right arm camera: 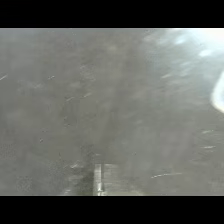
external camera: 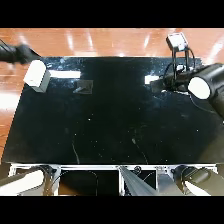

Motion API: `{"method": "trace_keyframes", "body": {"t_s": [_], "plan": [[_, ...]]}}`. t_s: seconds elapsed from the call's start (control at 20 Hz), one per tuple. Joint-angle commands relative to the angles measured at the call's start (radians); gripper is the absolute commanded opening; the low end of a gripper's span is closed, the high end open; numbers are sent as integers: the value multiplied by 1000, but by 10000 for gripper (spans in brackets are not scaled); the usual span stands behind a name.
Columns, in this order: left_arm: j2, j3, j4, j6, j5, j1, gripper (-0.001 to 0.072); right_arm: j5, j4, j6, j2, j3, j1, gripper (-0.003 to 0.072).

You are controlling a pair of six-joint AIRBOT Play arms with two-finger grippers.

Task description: Fold the box and place the chain.

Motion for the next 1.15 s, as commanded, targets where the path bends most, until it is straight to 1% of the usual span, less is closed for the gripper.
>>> {"method": "trace_keyframes", "body": {"t_s": [0.0, 0.05, 0.1, 0.15, 0.2, 0.25, 0.35, 0.45, 0.55, 0.7, 1.1], "plan": [[367, -526, 136, 5, -306, -229, 16, 87, -26, 90, -35, -22, -92, 23], [423, -627, 253, -74, -360, -305, 16, 76, -10, 120, -35, -89, -120, 23], [448, -688, 386, -202, -369, -373, 16, 42, 10, 144, -35, -169, -137, 24], [445, -708, 505, -336, -357, -415, 17, 5, 28, 145, -35, -234, -141, 24], [436, -708, 591, -435, -358, -437, 19, -29, 38, 144, -35, -284, -138, 24], [433, -694, 610, -446, -369, -439, 19, -27, 34, 142, -35, -303, -135, 24], [435, -644, 610, -446, -356, -432, 21, 60, 34, 143, -35, -303, -135, 24], [436, -610, 612, -446, -354, -432, 21, 104, 34, 143, -35, -303, -135, 23], [436, -611, 613, -446, -378, -432, 21, 105, 34, 143, -35, -303, -135, 24], [435, -613, 613, -446, -361, -433, 20, 105, 34, 143, -35, -303, -135, 24], [433, -613, 613, -446, -363, -433, 21, 105, 34, 143, -35, -303, -135, 24]]}}
